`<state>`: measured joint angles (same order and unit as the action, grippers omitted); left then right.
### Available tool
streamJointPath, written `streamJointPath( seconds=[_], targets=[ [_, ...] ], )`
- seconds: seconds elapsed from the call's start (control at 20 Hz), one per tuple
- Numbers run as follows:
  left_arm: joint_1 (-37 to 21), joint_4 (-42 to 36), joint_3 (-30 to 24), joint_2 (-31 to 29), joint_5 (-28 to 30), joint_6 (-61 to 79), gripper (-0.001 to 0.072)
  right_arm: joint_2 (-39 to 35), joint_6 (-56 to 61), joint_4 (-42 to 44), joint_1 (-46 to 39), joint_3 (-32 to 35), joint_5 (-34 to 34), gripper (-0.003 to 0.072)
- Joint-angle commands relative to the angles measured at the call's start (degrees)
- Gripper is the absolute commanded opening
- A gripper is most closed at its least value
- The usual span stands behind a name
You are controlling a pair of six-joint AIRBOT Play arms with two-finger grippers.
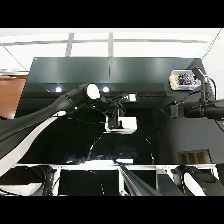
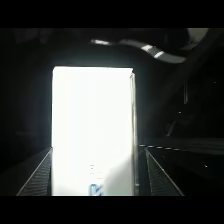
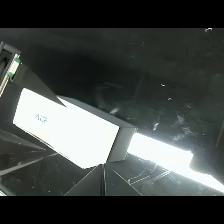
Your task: Fold the box and place the chain.
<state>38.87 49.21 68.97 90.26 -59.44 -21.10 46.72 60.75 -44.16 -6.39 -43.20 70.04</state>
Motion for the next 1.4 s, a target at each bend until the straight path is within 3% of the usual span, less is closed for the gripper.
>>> streamJointPath(
  seconds=[0.0,0.2,0.6,0.8,0.95,1.15,1.2,1.25,1.35],
  targets=[
    [0.09,0.74,0.11,0.9,-1.03,-1.66,0.0717,-0.02,0.04,-0.57,-0.02,0.02,-0.22,0.0016],
    [0.28,1.18,0.11,0.87,-3.08,-1.62,0.0716,-0.02,0.07,-1.14,-0.02,0.02,-0.2,0.0016],
    [2.73,4.79,0.11,0.9,-0.28,-1.22,0.0719,-0.02,0.11,-1.09,-0.02,0.02,-0.17,0.0016],
    [4.07,5.97,0.09,1.07,2.84,-1.27,0.0719,-0.02,0.09,-1.09,-0.02,0.02,-0.2,0.0016],
    [6.08,6.64,-0.39,2.12,10.29,-1.27,0.0719,-0.02,0.07,-1.55,-0.02,0.02,-1.09,0.0016],
    [6.23,11.65,-0.48,2.45,8.28,-2.21,0.0715,-0.02,0.11,-4.46,-0.02,0.02,-1.95,0.0016],
    [6.23,12.44,-0.48,2.45,7.58,-3.19,0.0678,-0.02,0.11,-4.46,-0.02,0.02,-2.05,0.0016],
    [6.23,13.05,-0.48,2.45,7.17,-4.81,0.057,-0.02,0.11,-4.48,-0.02,0.02,-2.4,0.0016],
    [6.16,13.62,-0.26,2.27,5.31,-5.18,0.0247,-0.02,0.22,-4.46,-0.02,0.02,-3.23,0.0016]
  ],
)
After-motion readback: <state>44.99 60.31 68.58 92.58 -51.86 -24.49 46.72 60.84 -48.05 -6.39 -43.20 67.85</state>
